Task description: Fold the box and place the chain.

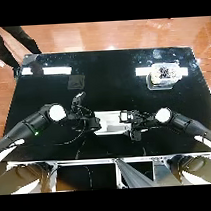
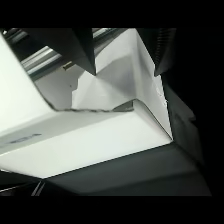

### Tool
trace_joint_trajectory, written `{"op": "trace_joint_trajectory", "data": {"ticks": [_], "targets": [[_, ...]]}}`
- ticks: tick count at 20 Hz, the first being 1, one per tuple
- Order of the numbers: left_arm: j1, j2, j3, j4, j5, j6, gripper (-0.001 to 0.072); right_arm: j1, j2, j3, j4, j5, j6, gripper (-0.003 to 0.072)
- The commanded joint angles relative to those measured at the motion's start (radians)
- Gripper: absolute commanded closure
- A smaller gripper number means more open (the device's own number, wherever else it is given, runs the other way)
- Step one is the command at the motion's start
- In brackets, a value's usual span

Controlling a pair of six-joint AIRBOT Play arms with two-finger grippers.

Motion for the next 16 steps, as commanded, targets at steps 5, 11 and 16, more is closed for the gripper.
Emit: {"op": "trace_joint_trajectory", "data": {"ticks": [5, 11, 16], "targets": [[-0.051, 0.001, 0.002, 0.076, 0.071, -0.125, 0.0232, 0.0, 0.0, -0.001, 0.0, 0.0, 0.0, 0.0609], [-0.19, -0.001, 0.068, 0.441, 0.068, -0.483, 0.0233, 0.0, 0.0, -0.001, 0.0, 0.0, 0.0, 0.061], [-0.248, -0.028, 0.124, 0.492, -0.007, -0.551, 0.0251, 0.0, 0.0, -0.001, 0.0, 0.0, 0.0, 0.0609]]}}
